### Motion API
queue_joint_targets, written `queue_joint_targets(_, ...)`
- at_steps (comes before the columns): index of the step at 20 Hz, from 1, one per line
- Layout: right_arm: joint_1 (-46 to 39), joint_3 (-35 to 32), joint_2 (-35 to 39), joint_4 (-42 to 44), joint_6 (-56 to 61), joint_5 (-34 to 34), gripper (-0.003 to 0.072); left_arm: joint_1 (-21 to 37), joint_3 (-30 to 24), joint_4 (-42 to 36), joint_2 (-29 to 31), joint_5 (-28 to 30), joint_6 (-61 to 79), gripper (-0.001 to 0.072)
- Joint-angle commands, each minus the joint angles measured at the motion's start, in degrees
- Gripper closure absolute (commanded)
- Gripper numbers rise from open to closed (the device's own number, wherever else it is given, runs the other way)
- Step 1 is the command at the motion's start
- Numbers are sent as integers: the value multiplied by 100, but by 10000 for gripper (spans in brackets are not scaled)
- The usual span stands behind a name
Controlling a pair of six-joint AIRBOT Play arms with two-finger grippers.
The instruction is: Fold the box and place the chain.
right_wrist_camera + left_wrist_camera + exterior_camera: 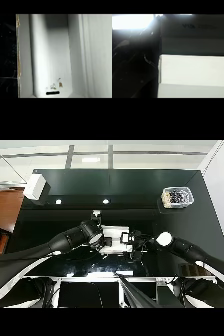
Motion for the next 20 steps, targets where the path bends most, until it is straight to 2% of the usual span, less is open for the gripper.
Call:
queue_joint_targets(1, 2, 20, 398, -341, 111, 85, -34, 7, 4, -2, 57, -92, 15, 678)
queue_joint_targets(4, 2, 20, 918, -1248, 452, 422, -34, 66, 2, 11, 55, -284, 151, 678)
queue_joint_targets(6, 2, 15, 981, -1967, 610, 625, -33, 85, 2, 24, 55, -236, 146, 678)
queue_joint_targets(7, 2, 0, 973, -1987, 619, 601, -25, 85, 2, 22, 55, -170, 146, 678)
queue_joint_targets(9, 22, 0, 946, -1425, 590, 380, -26, 85, 2, 22, 48, -79, 146, 678)
queue_joint_targets(11, 28, 0, 881, -1637, 496, 216, -24, 85, 0, 22, 37, -83, 146, 678)
queue_joint_targets(12, 26, 0, 846, -1777, 516, 177, 36, 85, 0, 22, 37, -83, 146, 678)
queue_joint_targets(13, 28, 0, 811, -1749, 514, 181, 140, 85, 0, 22, 37, -83, 146, 678)
queue_joint_targets(15, 63, 0, 708, -1515, 514, 190, 163, 85, 0, 22, 37, -90, 146, 678)
queue_joint_targets(16, 66, 0, 647, -1346, 514, 210, 337, 85, 0, 22, 37, -87, 146, 678)
queue_joint_targets(17, 66, 0, 599, -1178, 516, 210, 379, 85, 0, 22, 37, -90, 146, 678)
queue_joint_targets(18, 66, 0, 566, -953, 527, 214, 381, 85, 0, 22, 37, -94, 146, 678)
queue_joint_targets(19, 66, 0, 555, -774, 553, 212, 512, 85, 0, 20, 37, -105, 146, 678)
queue_joint_targets(20, 63, 0, 555, -643, 678, 181, 546, 85, 0, 22, 37, -105, 146, 678)
